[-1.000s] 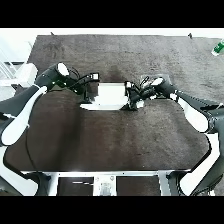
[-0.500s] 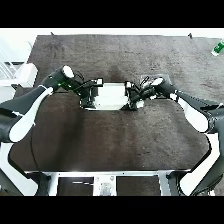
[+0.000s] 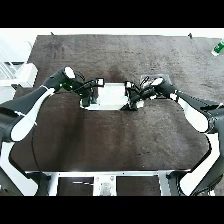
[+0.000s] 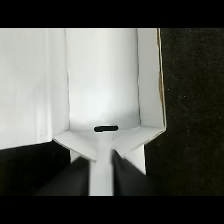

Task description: Fold the box and place the chain.

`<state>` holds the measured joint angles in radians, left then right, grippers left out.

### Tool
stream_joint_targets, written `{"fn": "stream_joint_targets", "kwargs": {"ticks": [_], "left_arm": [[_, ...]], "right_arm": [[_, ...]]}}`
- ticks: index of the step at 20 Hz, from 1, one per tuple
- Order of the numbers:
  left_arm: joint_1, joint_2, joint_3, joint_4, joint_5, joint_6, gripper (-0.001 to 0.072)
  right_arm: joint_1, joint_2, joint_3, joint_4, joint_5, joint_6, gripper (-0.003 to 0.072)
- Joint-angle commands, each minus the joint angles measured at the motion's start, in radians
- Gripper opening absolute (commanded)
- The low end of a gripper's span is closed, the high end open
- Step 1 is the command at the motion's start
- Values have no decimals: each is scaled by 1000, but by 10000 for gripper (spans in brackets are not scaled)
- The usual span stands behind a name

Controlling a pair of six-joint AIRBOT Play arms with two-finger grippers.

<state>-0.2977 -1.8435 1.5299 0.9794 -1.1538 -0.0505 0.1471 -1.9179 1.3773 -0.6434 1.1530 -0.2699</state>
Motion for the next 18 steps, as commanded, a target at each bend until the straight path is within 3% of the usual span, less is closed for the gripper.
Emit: {"fn": "stream_joint_targets", "kwargs": {"ticks": [1,5,10,11,12,13,18], "left_arm": [[-1,-2,1,-23,-13,-1,139],[-1,-2,1,-79,-13,2,139],[0,-2,1,50,19,-1,142],[0,-2,1,50,19,-1,199],[-1,-2,1,50,20,-1,410],[-1,-2,1,46,20,-1,474],[-1,-2,1,32,14,-1,477]], "right_arm": [[0,0,0,0,0,0,600],[0,0,0,0,0,1,600],[0,0,0,0,0,0,600],[0,0,0,0,0,0,600],[0,0,0,0,0,0,599],[0,0,0,0,0,0,600],[0,0,0,0,0,0,600]]}}
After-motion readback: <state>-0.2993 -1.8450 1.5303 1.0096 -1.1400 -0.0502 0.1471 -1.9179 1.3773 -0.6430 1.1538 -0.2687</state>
